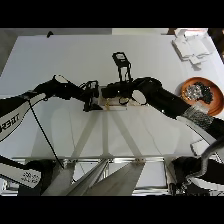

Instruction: Fold the box and place the chain.

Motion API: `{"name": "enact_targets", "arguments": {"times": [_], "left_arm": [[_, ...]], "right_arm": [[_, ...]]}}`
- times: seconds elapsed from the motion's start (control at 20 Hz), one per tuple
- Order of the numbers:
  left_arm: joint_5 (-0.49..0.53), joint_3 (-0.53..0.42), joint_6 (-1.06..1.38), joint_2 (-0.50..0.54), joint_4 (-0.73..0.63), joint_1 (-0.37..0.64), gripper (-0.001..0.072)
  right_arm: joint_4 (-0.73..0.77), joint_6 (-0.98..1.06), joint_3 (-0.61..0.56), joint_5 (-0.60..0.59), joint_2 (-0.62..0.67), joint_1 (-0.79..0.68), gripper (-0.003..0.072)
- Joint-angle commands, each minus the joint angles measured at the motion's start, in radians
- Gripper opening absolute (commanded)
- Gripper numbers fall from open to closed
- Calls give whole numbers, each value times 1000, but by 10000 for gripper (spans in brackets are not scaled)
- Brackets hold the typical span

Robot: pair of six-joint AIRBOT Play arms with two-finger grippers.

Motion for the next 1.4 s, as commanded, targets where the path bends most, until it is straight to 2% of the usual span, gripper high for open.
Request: {"name": "enact_targets", "arguments": {"times": [0.0,0.25,0.65,0.75,0.8,1.0,1.35], "left_arm": [[0,1,0,1,0,-1,277],[0,1,0,1,0,-1,277],[0,1,0,1,0,-1,277],[0,1,0,1,0,-1,277],[0,1,0,1,0,-1,277],[0,1,0,1,0,-1,277],[0,1,0,1,0,-1,277]], "right_arm": [[-75,-9,1,33,-2,0,10],[-99,-82,1,93,-2,0,10],[-132,-87,1,212,-33,0,21],[-118,-86,1,224,-42,0,270],[-105,-86,1,224,-41,0,297],[-69,-87,1,240,-23,0,297],[-138,-249,1,418,97,0,298]]}}
